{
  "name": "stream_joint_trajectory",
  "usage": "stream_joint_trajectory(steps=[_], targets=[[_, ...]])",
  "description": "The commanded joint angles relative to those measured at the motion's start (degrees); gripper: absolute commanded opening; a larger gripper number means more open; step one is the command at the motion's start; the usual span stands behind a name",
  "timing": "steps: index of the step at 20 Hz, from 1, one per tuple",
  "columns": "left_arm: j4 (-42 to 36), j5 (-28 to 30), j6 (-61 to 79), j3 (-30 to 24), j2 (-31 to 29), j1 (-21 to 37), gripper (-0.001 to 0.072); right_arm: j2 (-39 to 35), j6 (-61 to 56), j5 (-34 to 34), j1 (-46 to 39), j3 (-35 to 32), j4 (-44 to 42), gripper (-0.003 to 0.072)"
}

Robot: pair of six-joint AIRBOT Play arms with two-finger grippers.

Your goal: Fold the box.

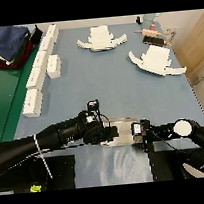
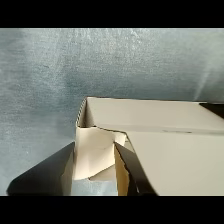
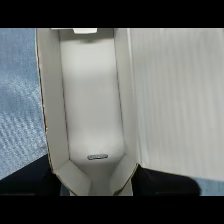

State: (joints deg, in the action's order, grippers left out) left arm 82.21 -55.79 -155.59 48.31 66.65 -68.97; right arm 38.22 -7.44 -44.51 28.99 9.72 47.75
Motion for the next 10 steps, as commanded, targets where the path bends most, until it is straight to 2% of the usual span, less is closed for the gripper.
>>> stream_joint_trajectory(steps=[1,5,10], targets=[[0.1,-1.4,-1.7,1.4,0.1,0.0,0.0354,-0.1,0.0,0.0,0.0,0.0,0.0,0.0508],[0.1,-2.1,-3.3,2.6,1.0,-1.2,0.0354,-0.1,0.0,0.0,0.0,0.0,0.0,0.0508],[0.6,-5.9,-3.5,5.4,5.3,-3.2,0.0354,-0.1,0.0,0.0,0.0,0.0,0.0,0.0508]])
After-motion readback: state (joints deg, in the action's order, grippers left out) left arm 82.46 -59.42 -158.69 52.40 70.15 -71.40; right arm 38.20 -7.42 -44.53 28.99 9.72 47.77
